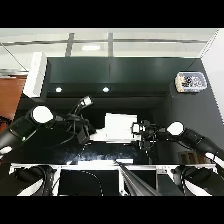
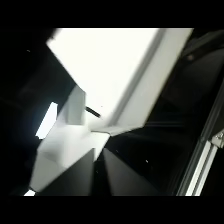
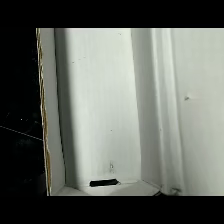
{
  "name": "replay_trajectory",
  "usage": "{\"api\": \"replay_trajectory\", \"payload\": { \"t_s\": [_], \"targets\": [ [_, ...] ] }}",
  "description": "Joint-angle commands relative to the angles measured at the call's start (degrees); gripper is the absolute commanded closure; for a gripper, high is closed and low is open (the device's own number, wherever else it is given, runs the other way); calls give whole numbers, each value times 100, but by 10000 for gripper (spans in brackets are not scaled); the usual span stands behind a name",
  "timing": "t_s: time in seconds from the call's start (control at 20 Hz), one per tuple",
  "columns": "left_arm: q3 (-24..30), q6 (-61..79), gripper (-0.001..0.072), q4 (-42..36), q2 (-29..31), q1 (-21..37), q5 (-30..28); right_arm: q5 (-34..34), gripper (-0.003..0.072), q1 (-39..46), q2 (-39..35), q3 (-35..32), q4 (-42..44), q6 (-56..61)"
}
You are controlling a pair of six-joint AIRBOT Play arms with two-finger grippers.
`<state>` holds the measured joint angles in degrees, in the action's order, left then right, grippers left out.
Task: Fold the box and place the chain.
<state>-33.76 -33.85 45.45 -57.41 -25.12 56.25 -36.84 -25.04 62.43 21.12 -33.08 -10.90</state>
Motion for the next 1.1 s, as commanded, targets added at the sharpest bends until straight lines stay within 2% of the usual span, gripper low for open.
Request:
{"api": "replay_trajectory", "payload": {
  "t_s": [0.0,0.25,0.45,0.65,0.7,0.75,0.8,0.95,1.05],
  "targets": [
    [437,820,-11,-184,138,-166,-337,-4,258,4,-2,0,-2,-4],
    [439,2605,8,-162,-109,-549,-1283,-4,257,4,-2,0,-2,-4],
    [417,2949,13,17,-442,-772,-1349,-4,257,4,-2,0,-2,-4],
    [417,2946,31,11,-479,-1121,-1945,-4,257,4,-2,0,-2,-4],
    [417,2933,91,9,-479,-1193,-2072,-4,257,4,0,0,0,-4],
    [417,2933,217,11,-479,-1252,-2111,-4,257,4,-2,0,0,-4],
    [417,2933,285,9,-479,-1307,-2114,-4,257,4,-2,0,0,-4],
    [415,2653,381,2,-479,-1386,-1976,-4,257,4,-2,0,0,-4],
    [417,2588,390,-7,-479,-1384,-1814,-4,257,4,-2,0,-2,-4]
  ]
}}
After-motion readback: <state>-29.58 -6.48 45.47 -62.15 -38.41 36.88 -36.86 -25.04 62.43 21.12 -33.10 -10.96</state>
